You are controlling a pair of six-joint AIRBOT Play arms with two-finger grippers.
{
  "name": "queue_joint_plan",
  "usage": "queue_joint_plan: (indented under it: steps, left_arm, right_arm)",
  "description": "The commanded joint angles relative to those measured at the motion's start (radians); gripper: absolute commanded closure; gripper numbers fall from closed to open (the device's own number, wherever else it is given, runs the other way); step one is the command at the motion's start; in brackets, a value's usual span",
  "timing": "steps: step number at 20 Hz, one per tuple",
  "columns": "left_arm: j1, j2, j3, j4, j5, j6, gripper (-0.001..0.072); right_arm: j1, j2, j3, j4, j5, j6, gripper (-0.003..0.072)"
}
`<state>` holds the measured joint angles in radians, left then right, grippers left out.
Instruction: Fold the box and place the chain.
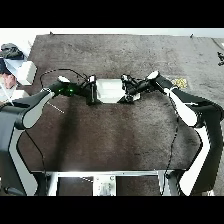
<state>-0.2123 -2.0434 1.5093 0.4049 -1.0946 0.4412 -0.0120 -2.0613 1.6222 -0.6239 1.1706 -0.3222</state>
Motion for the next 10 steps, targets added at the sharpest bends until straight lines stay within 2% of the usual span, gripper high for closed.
queue_joint_plan:
  steps: [1, 6, 8, 10]
  left_arm:
    - [0.000, -0.002, 0.000, -0.001, 0.001, 0.005, -0.0007]
    - [0.000, -0.005, 0.000, -0.021, -0.011, 0.033, -0.0005]
    - [0.000, -0.006, 0.000, -0.014, -0.014, 0.032, 0.0055]
    - [0.000, -0.006, 0.000, -0.003, -0.014, 0.031, 0.0054]
  right_arm:
    - [0.000, 0.000, 0.000, 0.000, 0.000, 0.000, 0.0155]
    - [0.000, 0.000, 0.000, 0.000, 0.001, 0.000, 0.0155]
    - [0.000, 0.000, 0.000, 0.000, 0.001, 0.000, 0.0155]
    - [0.000, 0.000, 0.000, 0.000, 0.000, 0.000, 0.0155]
